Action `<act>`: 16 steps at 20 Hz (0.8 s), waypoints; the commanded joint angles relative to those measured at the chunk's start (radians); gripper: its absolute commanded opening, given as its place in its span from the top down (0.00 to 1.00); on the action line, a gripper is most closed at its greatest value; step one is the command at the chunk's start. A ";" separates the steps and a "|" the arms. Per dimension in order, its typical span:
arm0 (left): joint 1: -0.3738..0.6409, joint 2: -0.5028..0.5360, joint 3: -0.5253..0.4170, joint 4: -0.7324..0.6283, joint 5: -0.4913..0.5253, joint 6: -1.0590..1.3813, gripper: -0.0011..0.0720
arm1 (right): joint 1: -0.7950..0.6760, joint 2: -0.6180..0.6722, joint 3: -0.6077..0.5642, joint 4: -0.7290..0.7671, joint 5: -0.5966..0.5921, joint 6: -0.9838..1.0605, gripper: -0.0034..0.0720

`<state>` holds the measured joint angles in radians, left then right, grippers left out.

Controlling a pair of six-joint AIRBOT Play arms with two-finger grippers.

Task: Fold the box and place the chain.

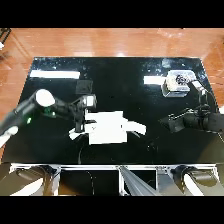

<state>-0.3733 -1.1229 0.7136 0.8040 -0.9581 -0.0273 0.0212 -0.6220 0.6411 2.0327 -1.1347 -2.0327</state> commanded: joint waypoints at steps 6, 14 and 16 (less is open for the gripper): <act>-0.077 0.056 -0.180 0.006 0.327 0.070 0.95 | 0.135 -0.023 -0.044 0.023 0.111 -0.249 0.03; -0.083 -0.034 -0.120 0.002 0.169 0.163 0.95 | 0.204 -0.040 -0.074 0.008 0.132 -0.251 0.03; -0.083 -0.055 -0.097 -0.001 0.166 0.182 0.95 | 0.204 -0.040 -0.076 0.008 0.133 -0.251 0.03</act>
